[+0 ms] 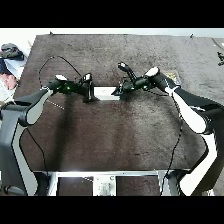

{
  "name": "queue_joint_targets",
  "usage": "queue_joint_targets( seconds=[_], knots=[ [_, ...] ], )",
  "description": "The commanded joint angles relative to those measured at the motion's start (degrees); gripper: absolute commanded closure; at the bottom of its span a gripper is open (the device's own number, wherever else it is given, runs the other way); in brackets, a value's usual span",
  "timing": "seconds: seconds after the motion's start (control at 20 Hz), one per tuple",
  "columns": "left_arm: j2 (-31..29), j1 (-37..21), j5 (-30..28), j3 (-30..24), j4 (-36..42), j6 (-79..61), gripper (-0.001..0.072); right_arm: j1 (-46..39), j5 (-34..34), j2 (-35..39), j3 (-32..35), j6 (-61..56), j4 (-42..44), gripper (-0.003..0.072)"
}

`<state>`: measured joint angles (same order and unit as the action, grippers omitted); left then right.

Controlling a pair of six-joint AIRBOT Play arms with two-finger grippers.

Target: Fold the box and place the chain.

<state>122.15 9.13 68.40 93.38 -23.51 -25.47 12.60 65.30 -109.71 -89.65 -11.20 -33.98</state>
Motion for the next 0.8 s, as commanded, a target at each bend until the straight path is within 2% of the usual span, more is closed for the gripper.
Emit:
queue_joint_targets(
  seconds=[0.0,0.15,0.2,0.3,0.45,0.65,0.75],
  knots=[
    [0.0,-0.07,-0.04,0.04,-0.04,-0.04,0.0174,-0.07,-0.76,4.79,-0.7,4.13,8.81,0.0678],
    [0.0,-0.07,-0.04,0.04,-0.04,-0.04,0.0173,-0.76,-1.11,11.8,-0.33,1.36,10.25,0.068],
    [0.0,-0.07,0.02,0.04,-0.04,-0.04,0.0174,-1.25,-1.57,14.91,0.96,-0.11,10.38,0.0681],
    [0.0,-0.07,-0.04,0.04,-0.04,-0.04,0.0173,-2.64,-6.75,22.71,6.64,-3.43,10.43,0.0681],
    [0.0,-0.07,-0.04,0.04,-0.04,-0.04,0.0173,-5.86,-18.03,37.66,21.33,-4.57,10.29,0.0681],
    [0.0,-0.07,-0.07,0.04,-0.04,-0.04,0.0173,-10.6,-37.64,59.52,46.01,-4.52,9.6,0.0679],
    [0.0,-0.07,-0.04,0.04,-0.04,-0.04,0.0173,-12.46,-44.7,68.48,57.27,-4.48,9.57,0.0679]
  ],
)
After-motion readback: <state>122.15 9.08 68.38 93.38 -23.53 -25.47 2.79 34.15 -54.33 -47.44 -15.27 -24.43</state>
